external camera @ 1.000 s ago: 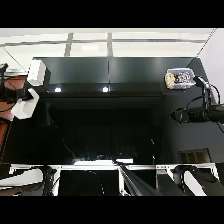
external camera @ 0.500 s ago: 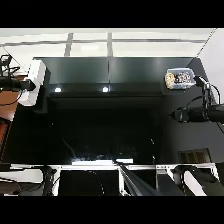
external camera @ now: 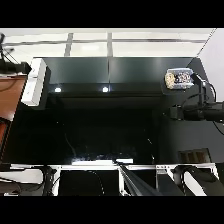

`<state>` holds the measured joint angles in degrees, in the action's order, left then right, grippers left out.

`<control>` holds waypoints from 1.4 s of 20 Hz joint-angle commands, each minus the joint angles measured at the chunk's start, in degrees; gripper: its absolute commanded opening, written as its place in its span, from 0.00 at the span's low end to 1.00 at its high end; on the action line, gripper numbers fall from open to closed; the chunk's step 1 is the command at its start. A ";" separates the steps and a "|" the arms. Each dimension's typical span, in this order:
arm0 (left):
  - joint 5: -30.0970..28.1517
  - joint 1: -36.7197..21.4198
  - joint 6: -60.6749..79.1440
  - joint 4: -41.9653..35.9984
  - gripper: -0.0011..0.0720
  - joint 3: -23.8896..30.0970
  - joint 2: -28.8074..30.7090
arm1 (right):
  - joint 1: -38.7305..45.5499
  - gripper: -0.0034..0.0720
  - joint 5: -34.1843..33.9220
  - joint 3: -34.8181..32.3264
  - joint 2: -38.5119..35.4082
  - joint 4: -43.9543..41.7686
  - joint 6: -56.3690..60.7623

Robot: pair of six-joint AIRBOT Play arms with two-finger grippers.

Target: Fold the box and place the chain.

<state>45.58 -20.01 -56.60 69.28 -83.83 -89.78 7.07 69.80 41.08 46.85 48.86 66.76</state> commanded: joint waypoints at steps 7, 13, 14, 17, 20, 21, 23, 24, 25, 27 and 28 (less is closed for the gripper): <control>12.26 14.32 -9.33 -2.29 0.05 8.52 26.01 | -9.64 0.06 -21.14 0.07 -0.02 15.61 0.26; -7.39 22.95 -12.50 -3.54 0.05 51.71 53.35 | -9.68 0.06 -22.08 0.09 -0.04 17.44 0.31; -8.28 22.53 -12.85 -3.61 0.05 54.80 56.41 | -9.68 0.06 -22.08 0.09 -0.04 17.42 0.31; -8.02 22.21 -12.83 -3.54 0.05 57.99 61.90 | -9.68 0.06 -22.08 0.09 -0.04 17.42 0.31; -7.69 22.21 -12.85 -3.58 0.05 58.14 63.19 | -9.68 0.06 -22.08 0.09 -0.04 17.42 0.31; -7.67 22.21 -12.83 -3.58 0.05 58.14 63.01 | -9.68 0.06 -22.08 0.09 -0.04 17.42 0.31; -7.69 22.21 -12.85 -3.58 0.05 58.16 63.01 | -9.68 0.06 -22.08 0.09 -0.04 17.42 0.31; -7.69 22.21 -12.85 -3.58 0.05 58.16 63.01 | -9.68 0.06 -22.08 0.09 -0.04 17.42 0.31; -7.69 22.21 -12.85 -3.58 0.05 58.16 63.01 | -9.68 0.06 -22.08 0.09 -0.04 17.44 0.28; -7.69 22.21 -12.83 -3.58 0.05 58.16 63.01 | -9.68 0.06 -22.08 0.09 -0.04 17.44 0.31; -7.69 22.21 -12.83 -3.58 0.05 58.16 63.01 | -9.68 0.06 -22.08 0.09 -0.04 17.42 0.31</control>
